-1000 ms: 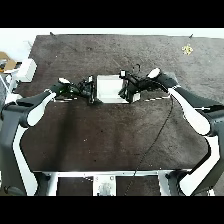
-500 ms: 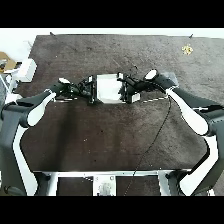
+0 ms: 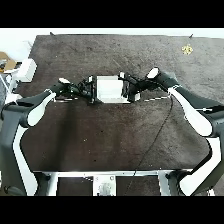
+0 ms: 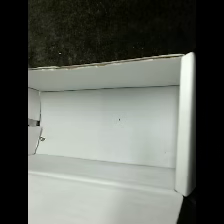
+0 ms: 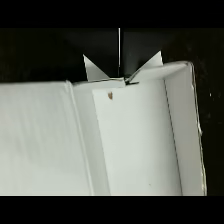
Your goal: Fold the box and place the chain.
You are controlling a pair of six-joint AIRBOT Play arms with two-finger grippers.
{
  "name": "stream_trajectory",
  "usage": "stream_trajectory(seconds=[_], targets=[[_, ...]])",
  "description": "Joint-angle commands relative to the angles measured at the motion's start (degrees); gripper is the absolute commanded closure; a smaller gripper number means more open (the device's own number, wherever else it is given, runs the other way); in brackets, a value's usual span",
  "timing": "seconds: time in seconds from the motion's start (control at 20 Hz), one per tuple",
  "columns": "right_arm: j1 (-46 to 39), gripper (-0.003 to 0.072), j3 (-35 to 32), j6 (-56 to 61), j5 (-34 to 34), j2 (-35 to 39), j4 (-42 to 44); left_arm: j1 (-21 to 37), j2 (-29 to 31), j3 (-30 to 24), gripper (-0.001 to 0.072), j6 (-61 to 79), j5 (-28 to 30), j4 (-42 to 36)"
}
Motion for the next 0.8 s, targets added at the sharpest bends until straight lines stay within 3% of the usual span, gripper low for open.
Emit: stream_trajectory(seconds=[0.0,0.35,0.55,0.75], targets=[[-1.77,0.0683,0.15,17.20,-0.02,4.00,-9.84,0.07,-0.04,0.02,0.0484,0.02,0.00,0.07],[-9.77,0.0683,0.17,52.81,2.34,12.24,-10.36,0.07,-0.04,0.02,0.0483,0.02,0.00,0.07],[-11.98,0.0682,-4.09,58.90,3.82,12.02,-10.34,0.07,-0.04,0.02,0.0484,0.02,0.00,0.04],[-11.96,0.0682,-11.26,58.18,-3.82,11.80,-5.75,0.07,-0.04,0.02,0.0483,0.02,0.00,0.04]])
